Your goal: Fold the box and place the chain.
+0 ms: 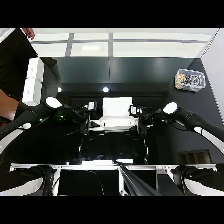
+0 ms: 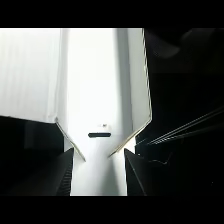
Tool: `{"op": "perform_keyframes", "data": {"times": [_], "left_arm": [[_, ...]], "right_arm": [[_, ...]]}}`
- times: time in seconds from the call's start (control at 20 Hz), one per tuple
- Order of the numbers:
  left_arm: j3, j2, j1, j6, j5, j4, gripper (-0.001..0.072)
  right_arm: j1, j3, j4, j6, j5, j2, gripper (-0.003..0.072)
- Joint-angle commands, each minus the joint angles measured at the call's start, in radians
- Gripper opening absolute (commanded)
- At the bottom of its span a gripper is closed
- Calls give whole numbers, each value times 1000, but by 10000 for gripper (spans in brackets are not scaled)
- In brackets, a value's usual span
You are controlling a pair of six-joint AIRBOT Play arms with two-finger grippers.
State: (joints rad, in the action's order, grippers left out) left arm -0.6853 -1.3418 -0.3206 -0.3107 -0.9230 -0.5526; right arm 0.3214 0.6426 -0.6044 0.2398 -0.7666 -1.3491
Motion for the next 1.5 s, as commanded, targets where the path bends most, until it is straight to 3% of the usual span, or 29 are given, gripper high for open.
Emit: {"op": "perform_keyframes", "data": {"times": [0.0, 0.1, 0.15, 0.2, 0.45, 0.75, 0.8, 0.85, 0.9, 0.95, 1.0, 1.05, 1.1, 1.15, 1.2, 1.3, 1.35, 1.4, 1.45], "left_arm": [[0, -12, -23, 0, 34, 14, 354], [0, -12, -40, 0, 63, 15, 340], [0, -12, -47, 0, 68, 19, 307], [0, -12, -51, 0, 72, 19, 222], [0, -50, -103, -1, 86, 101, 218], [-7, -53, -119, 12, 111, 90, 212], [-7, -53, -119, 12, 111, 89, 140], [-7, -53, -119, 12, 111, 89, 157], [-7, -53, -121, 11, 112, 89, 297], [-7, -53, -121, 11, 111, 89, 394], [-7, -53, -121, 11, 111, 86, 396], [-7, -53, -121, 11, 112, 77, 333], [-7, -53, -121, 11, 111, 66, 202], [-7, -53, -121, 11, 110, 67, 267], [-7, -53, -121, 11, 111, 67, 402], [-7, -53, -121, 11, 113, 66, 397], [-8, -53, -121, 12, 120, 66, 181], [-12, -52, -117, 14, 120, 62, 31], [-17, -50, -110, 36, 115, 62, 25]], "right_arm": [[1, 0, 0, 0, 0, 0, 297], [1, 0, 0, 0, 0, 0, 298], [1, 0, 0, 0, 0, 0, 298], [1, 0, 0, 0, 0, 0, 297], [1, 0, 0, 0, 0, 0, 297], [1, 0, 0, 0, 0, 0, 298], [1, 0, 0, 0, 0, 0, 298], [1, 0, 0, 0, 0, 0, 298], [1, 0, 0, 0, 0, 0, 298], [1, 0, 1, 0, 0, 0, 297], [1, 0, 0, 0, 0, 0, 297], [1, 0, 0, 0, 0, 0, 297], [1, 0, 1, 0, 0, 0, 297], [1, 0, 0, 0, 0, 0, 297], [1, 0, 0, 0, 0, 0, 298], [1, 0, 0, 0, 0, 0, 297], [1, 0, 0, 0, 0, 0, 297], [1, 0, 0, 0, 0, 0, 298], [1, 0, 1, 0, 0, 0, 297]]}}
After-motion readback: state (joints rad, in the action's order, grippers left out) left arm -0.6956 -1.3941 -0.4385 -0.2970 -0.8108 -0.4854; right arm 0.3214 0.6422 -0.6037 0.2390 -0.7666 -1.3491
